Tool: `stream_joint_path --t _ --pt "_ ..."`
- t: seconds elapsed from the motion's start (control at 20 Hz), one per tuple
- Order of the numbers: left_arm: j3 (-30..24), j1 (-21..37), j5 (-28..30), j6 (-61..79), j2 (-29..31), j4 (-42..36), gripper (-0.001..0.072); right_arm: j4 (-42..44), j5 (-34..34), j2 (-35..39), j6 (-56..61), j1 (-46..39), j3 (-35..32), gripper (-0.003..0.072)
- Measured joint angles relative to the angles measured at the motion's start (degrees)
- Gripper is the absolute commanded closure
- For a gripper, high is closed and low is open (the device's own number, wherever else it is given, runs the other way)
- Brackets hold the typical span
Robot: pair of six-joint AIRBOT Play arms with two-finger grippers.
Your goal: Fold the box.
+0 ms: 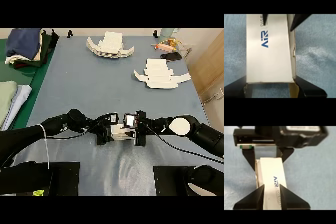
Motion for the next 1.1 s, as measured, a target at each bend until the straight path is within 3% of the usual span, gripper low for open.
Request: stream_joint_path --t 0.05,0.1,0.15,0.25,0.4,0.55,0.85,1.1 --pt "0.0 0.0 0.0 0.02 0.0 0.02 0.0102 0.15 -0.35 0.44 0.74 0.02 0.0 0.039" --pt "0.0 0.0 0.02 0.02 0.0 0.02 0.0103 0.15 -0.66 0.74 1.86 0.02 0.0 0.0451" --pt "0.0 0.0 0.02 0.02 0.0 0.02 0.0102 0.15 -1.03 0.9 3.23 0.02 0.0 0.0581" --pt "0.0 0.0 0.0 0.02 0.0 0.02 0.0103 0.52 -1.57 0.81 6.38 0.0 -0.07 0.0683" --pt "0.0 0.0 0.0 0.04 0.0 0.02 0.0103 3.3 -3.98 0.39 9.75 0.0 -1.31 0.0683" --pt "0.0 0.0 0.0 0.11 0.0 0.04 0.0103 11.82 -7.91 0.22 10.05 0.0 -4.46 0.0683" --pt "0.0 0.0 0.0 0.11 0.0 0.07 0.0102 32.79 -12.17 0.11 0.74 0.0 -10.93 0.0683" --pt "0.0 0.0 -0.02 0.13 0.0 0.11 0.0103 39.5 -13.38 0.11 -3.61 0.0 -14.08 0.0683"
